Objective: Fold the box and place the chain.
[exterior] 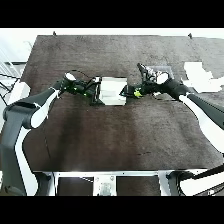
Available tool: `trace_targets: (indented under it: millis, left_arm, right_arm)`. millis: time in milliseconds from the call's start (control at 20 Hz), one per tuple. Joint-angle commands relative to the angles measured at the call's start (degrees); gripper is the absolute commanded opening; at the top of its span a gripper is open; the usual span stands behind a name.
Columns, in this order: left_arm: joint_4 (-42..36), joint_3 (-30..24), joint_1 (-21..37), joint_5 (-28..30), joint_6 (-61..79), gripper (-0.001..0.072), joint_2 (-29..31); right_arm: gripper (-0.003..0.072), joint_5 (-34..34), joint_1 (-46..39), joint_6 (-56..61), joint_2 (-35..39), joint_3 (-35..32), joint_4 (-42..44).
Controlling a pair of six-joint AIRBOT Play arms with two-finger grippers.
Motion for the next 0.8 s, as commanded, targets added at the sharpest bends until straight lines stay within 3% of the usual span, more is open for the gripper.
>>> trace_targets:
  millis: [0,350,750]
  left_arm:
    - [0.0,0.02,0.0,-0.02,0.02,0.0627,0.0]
    - [0.0,0.02,0.0,0.0,0.02,0.0628,0.0]
    - [0.0,0.02,0.0,0.0,0.02,0.0628,0.0]
  right_arm:
    - [0.0516,-0.42,1.64,6.54,-0.74,2.08,-7.21]
    - [0.0514,1.14,5.25,20.74,-1.66,5.97,-24.92]
    - [0.0492,12.24,9.05,27.39,-7.82,17.35,-35.1]
